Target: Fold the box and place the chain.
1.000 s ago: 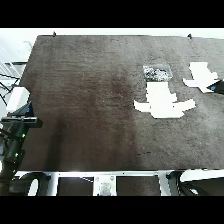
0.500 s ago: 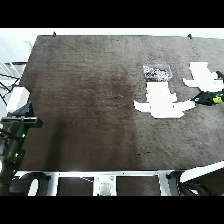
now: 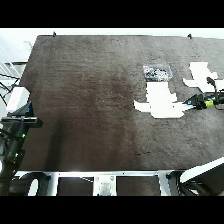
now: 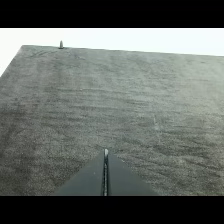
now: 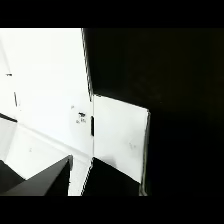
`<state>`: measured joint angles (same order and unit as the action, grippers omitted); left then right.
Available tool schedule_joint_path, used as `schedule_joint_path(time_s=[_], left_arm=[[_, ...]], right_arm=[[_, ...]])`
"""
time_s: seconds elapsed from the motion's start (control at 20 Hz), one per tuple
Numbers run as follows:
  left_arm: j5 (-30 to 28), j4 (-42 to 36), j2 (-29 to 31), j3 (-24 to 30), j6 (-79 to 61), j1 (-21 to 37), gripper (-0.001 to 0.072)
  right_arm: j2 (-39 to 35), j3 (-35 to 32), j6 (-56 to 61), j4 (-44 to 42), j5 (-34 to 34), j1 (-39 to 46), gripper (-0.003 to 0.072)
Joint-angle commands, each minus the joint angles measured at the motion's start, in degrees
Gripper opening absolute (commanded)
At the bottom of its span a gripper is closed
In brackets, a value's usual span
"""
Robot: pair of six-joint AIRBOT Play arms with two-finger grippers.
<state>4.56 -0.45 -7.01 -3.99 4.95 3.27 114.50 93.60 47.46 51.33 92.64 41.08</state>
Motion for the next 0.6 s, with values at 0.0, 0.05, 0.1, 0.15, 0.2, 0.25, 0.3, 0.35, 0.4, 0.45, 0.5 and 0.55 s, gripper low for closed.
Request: schedule_joint_path(time_s=[0.0, 0.05, 0.1, 0.15, 0.2, 0.25, 0.3, 0.35, 0.4, 0.45, 0.5, 0.55], left_arm=[[-0.02, 0.02, -0.02, -0.02, -0.02, 0.04, 0.0019], [-0.02, 0.02, -0.02, -0.02, -0.02, 0.04, 0.002], [-0.02, 0.02, -0.02, -0.02, -0.02, 0.04, 0.0019], [-0.02, 0.02, -0.02, -0.02, -0.02, 0.04, 0.0019], [-0.02, 0.02, -0.02, -0.02, -0.02, 0.04, 0.0019], [-0.02, 0.02, -0.02, -0.02, -0.02, 0.04, 0.0019], [-0.02, 0.02, -0.02, -0.02, -0.02, 0.04, 0.002], [-0.02, 0.02, -0.02, -0.02, -0.02, 0.04, 0.0019], [-0.02, 0.02, -0.02, -0.02, -0.02, 0.04, 0.0019], [-0.02, 0.02, -0.02, -0.02, -0.02, 0.04, 0.0019], [-0.02, 0.02, -0.02, -0.02, -0.02, 0.04, 0.0019], [-0.02, 0.02, -0.02, -0.02, -0.02, 0.04, 0.0019]], right_arm=[[3.02, 0.02, -1.6, -3.21, 1.97, -0.07, 0.0576], [3.63, -0.11, -1.84, -3.82, 1.99, -0.04, 0.057], [4.02, -0.24, -3.06, -4.52, 1.99, -0.04, 0.0462], [4.2, -0.39, -4.92, -5.62, 1.99, -0.07, 0.0346], [4.2, -0.63, -6.29, -6.88, 2.38, -0.04, 0.025], [4.17, -0.74, -7.45, -7.76, 3.65, -0.04, 0.0083], [4.13, -1.03, -7.5, -8.44, 5.25, -0.04, 0.0013], [4.07, -1.62, -7.5, -8.55, 6.51, -0.04, 0.0012], [3.63, -2.99, -7.45, -8.74, 6.86, -0.04, 0.0011], [2.89, -4.94, -7.48, -9.2, 6.82, -0.04, 0.001], [1.68, -7.63, -7.67, -10.6, 6.19, -0.09, 0.001], [0.13, -10.69, -7.69, -12.66, 4.46, -0.09, 0.001]])
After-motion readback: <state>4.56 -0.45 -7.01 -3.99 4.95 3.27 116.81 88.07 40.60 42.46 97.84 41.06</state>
